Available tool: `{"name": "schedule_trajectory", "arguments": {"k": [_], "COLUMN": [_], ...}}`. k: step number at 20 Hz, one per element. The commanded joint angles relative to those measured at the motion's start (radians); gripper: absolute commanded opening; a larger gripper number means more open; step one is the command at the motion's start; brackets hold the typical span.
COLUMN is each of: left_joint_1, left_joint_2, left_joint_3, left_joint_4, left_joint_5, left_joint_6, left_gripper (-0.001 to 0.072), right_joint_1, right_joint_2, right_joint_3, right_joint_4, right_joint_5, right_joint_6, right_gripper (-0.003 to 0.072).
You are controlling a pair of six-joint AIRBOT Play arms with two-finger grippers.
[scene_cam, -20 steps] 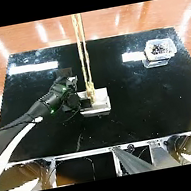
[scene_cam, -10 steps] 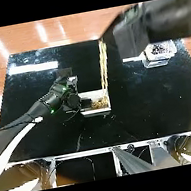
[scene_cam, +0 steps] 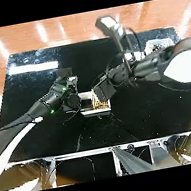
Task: Fold the box and place the chain.
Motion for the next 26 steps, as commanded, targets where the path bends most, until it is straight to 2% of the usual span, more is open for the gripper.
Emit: {"name": "schedule_trajectory", "arguments": {"k": [1,5,10,11,12,14,17,22,26], "left_joint_1": [0.0,0.0,0.0,0.0,0.0,0.0,0.0,0.0,0.0], "left_joint_2": [-0.001,-0.001,-0.001,-0.001,-0.001,-0.001,-0.001,-0.001,-0.001], "left_joint_3": [0.0,0.0,0.0,0.0,0.0,0.0,0.001,0.032,0.057], "left_joint_4": [-0.003,-0.003,-0.003,-0.003,-0.003,-0.007,-0.01,-0.01,-0.022], "left_joint_5": [0.0,0.0,0.0,0.001,0.001,0.002,0.002,0.008,0.021], "left_joint_6": [0.0,0.0,0.0,0.0,0.0,0.0,0.0,0.0,0.0], "left_gripper": [0.0023,0.0023,0.0023,0.0023,0.0023,0.0023,0.0023,0.0023,0.0046], "right_joint_1": [0.011,0.011,-0.003,-0.019,-0.035,-0.058,-0.111,-0.366,-0.476], "right_joint_2": [-0.001,-0.037,-0.103,-0.103,-0.103,-0.102,-0.08,-0.037,-0.029], "right_joint_3": [-0.093,-0.149,-0.153,-0.148,-0.144,-0.144,-0.141,-0.05,-0.05], "right_joint_4": [0.01,0.003,-0.019,-0.014,-0.01,-0.009,-0.018,-0.13,-0.129], "right_joint_5": [-0.043,-0.072,-0.109,-0.093,-0.064,-0.015,0.031,0.245,0.326], "right_joint_6": [0.007,0.008,0.046,0.058,0.057,0.057,0.043,0.012,-0.022], "right_gripper": [0.0032,0.0032,0.0047,0.0329,0.065,0.0606,0.0606,0.0605,0.0605]}}
